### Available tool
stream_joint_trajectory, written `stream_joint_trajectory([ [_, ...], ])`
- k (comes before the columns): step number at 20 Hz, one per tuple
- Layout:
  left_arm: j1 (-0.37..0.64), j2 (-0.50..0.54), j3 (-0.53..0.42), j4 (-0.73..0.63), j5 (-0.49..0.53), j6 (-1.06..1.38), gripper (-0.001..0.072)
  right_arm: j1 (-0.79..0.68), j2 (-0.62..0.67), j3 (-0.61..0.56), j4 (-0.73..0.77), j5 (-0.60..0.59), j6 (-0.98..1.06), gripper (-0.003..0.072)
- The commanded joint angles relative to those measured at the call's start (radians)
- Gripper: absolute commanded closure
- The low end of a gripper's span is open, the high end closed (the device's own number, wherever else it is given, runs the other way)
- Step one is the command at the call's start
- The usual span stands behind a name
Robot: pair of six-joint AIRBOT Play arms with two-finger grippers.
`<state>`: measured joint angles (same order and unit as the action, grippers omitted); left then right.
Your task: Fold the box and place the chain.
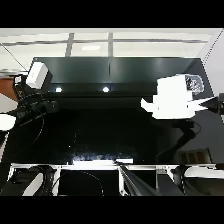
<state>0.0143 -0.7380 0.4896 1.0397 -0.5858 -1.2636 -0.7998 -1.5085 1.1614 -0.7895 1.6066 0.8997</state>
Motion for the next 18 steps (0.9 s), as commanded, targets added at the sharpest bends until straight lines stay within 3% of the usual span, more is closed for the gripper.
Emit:
stream_joint_trajectory([
  [1, 0.0, 0.0, 0.0, -0.002, 0.008, 0.0, 0.0685, 0.094, 0.108, -0.04, 0.012, -0.05, 0.068, 0.0647],
  [7, 0.0, 0.0, 0.0, -0.002, 0.01, 0.0, 0.0685, 0.287, 0.196, -0.081, 0.017, -0.107, 0.088, 0.0647],
  [13, 0.0, -0.001, 0.0, -0.006, 0.011, 0.0, 0.0685, 0.473, 0.373, -0.362, 0.143, -0.396, 0.079, 0.0647],
  [18, -0.024, -0.001, 0.0, -0.01, -0.008, 0.0, 0.0685, 0.73, 0.405, -0.509, 0.192, -0.567, 0.086, 0.0648],
])
